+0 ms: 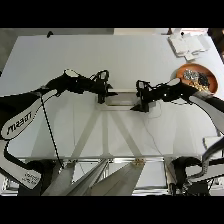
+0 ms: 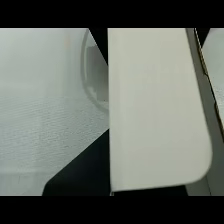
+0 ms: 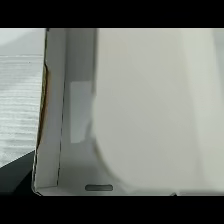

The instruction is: Fold the box and place the chain.

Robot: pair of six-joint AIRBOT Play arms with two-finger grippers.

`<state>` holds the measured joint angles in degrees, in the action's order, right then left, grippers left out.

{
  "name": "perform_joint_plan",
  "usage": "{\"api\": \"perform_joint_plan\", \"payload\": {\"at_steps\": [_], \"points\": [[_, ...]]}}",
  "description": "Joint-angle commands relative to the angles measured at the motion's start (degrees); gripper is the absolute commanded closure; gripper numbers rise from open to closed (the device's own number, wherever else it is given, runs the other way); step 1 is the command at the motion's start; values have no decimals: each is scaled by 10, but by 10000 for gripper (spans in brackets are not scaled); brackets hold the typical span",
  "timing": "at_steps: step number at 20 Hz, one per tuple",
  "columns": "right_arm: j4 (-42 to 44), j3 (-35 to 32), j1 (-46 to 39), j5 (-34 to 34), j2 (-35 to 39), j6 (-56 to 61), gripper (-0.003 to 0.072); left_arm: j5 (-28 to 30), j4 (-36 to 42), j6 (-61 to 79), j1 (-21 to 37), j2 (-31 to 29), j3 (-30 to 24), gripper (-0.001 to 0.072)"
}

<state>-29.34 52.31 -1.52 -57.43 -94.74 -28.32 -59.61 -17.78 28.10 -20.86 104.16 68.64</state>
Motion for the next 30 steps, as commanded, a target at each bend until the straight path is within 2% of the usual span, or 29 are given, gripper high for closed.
{"api": "perform_joint_plan", "payload": {"at_steps": [1, 5, 6, 8, 30], "points": [[-10, 1, 8, 0, -9, -3, 28, 3, 0, 0, 0, 0, 0, 693], [-11, 1, 8, 0, -9, -3, 32, 3, 0, 0, 1, 0, 0, 693], [-11, 1, 8, 0, -9, -3, 58, 3, 0, 0, 1, 0, 0, 693], [-11, 1, 8, 0, -9, -3, 259, 3, 0, 0, 0, 0, 0, 693], [-10, 1, 8, -2, -9, -3, 264, 2, 4, 0, 0, 0, 0, 693]]}}
